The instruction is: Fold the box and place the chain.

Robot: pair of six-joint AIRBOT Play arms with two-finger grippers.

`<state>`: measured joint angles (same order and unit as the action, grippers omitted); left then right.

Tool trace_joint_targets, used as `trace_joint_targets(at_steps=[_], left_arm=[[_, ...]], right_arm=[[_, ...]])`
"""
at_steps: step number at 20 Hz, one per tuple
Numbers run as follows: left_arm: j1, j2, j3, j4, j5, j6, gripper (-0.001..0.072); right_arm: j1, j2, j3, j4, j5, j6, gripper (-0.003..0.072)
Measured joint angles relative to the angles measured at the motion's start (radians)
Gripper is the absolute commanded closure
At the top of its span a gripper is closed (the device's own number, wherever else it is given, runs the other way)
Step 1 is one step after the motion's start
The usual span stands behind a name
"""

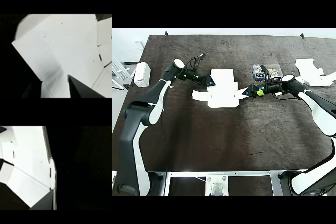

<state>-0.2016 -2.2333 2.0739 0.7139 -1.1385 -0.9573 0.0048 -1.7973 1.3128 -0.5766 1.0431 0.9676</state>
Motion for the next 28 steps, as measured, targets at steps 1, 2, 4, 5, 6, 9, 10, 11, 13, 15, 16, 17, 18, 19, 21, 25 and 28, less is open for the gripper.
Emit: trace_joint_targets(at_steps=[1,2,4,5,6,9,10,11,13,15,16,17,18,19,21,25,28], left_arm=[[0.0,-0.003,0.0,-0.002,-0.001,0.003,0.0243],[0.0,-0.006,-0.001,-0.005,-0.006,0.007,0.0314],[-0.001,-0.01,0.0,-0.014,-0.017,0.014,0.0346],[-0.002,-0.012,-0.002,-0.015,-0.018,0.016,0.0364],[-0.002,-0.014,-0.004,-0.016,-0.024,0.02,0.0419],[0.0,-0.016,-0.007,-0.048,-0.026,0.041,0.0474],[0.0,-0.016,-0.008,-0.058,-0.026,0.048,0.0491],[0.0,-0.016,-0.008,-0.069,-0.026,0.053,0.0491],[0.0,-0.016,-0.009,-0.082,-0.028,0.062,0.0521],[0.0,-0.016,-0.009,-0.094,-0.03,0.068,0.0539],[0.0,-0.016,-0.009,-0.097,-0.031,0.07,0.0621],[0.0,-0.016,-0.009,-0.105,-0.032,0.077,0.0642],[0.0,-0.016,-0.009,-0.114,-0.04,0.083,0.0687],[-0.003,-0.016,-0.009,-0.122,-0.043,0.088,0.0687],[-0.002,-0.016,-0.013,-0.13,-0.046,0.108,0.0688],[0.001,-0.016,-0.034,-0.154,-0.093,0.217,0.069],[0.0,-0.016,-0.046,-0.196,-0.142,0.349,0.0693]], right_arm=[[0.0,0.0,0.0,0.0,0.0,0.0,0.0671],[0.0,0.0,0.0,0.0,0.0,-0.001,0.0671],[0.0,0.0,0.0,0.0,0.0,-0.002,0.0671],[0.0,0.0,0.0,0.0,0.0,-0.002,0.0671],[0.0,0.0,0.0,0.0,0.0,-0.002,0.0671],[0.0,0.0,0.0,0.0,-0.001,-0.003,0.0671],[0.0,0.0,0.0,-0.002,-0.001,-0.003,0.0671],[0.0,0.0,0.0,-0.002,-0.001,-0.003,0.0671],[0.0,0.0,0.0,-0.002,-0.001,-0.003,0.0671],[0.0,0.0,0.0,-0.002,0.0,-0.003,0.0671],[0.0,0.0,0.0,-0.002,0.0,-0.003,0.0661],[0.0,0.0,0.0,-0.002,0.0,-0.003,0.0535],[-0.001,0.0,0.0,0.0,-0.001,-0.004,0.0449],[-0.002,0.0,0.0,0.0,0.001,-0.008,0.0449],[-0.013,0.0,0.0,0.0,0.011,-0.021,0.0449],[-0.07,0.023,0.0,0.0,0.074,-0.043,0.0449],[-0.133,0.064,-0.007,0.0,0.119,-0.051,0.045]])
